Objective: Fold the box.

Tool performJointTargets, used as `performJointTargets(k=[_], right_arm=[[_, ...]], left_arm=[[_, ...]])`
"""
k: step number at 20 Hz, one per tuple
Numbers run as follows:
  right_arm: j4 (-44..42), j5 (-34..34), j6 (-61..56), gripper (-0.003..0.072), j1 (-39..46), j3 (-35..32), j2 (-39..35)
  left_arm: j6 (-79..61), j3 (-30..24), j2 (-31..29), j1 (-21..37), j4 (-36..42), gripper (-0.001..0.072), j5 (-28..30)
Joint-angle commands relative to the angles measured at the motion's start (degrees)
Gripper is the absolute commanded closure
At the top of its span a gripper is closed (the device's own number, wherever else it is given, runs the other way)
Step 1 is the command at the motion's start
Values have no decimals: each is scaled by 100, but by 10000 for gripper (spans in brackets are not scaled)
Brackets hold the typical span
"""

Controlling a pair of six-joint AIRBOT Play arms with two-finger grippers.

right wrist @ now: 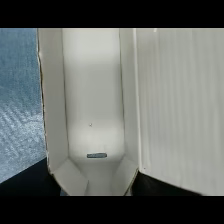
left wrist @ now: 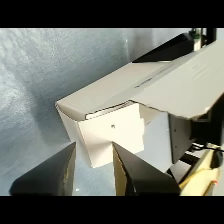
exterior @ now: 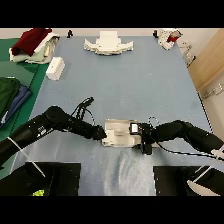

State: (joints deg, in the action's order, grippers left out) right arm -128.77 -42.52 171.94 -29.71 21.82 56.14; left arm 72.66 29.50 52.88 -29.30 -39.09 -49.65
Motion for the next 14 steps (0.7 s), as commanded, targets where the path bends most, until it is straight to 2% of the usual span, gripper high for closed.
performJointTargets(k=[1, 5, 8, 14], right_arm=[[-2, 2, -2, 139, -4, 0, -2], [-2, 2, -2, 139, -4, 0, -2], [-2, 2, -2, 139, -4, 0, -2], [-2, 2, -2, 139, -2, 0, -2]], left_arm=[[1670, 330, 4, -680, -1226, 361, 330], [3477, 756, 269, -1412, -2544, 361, 223], [4660, 1176, 682, -1943, -3379, 360, -136], [5687, 2087, 1696, -2437, -4009, 361, -944]])
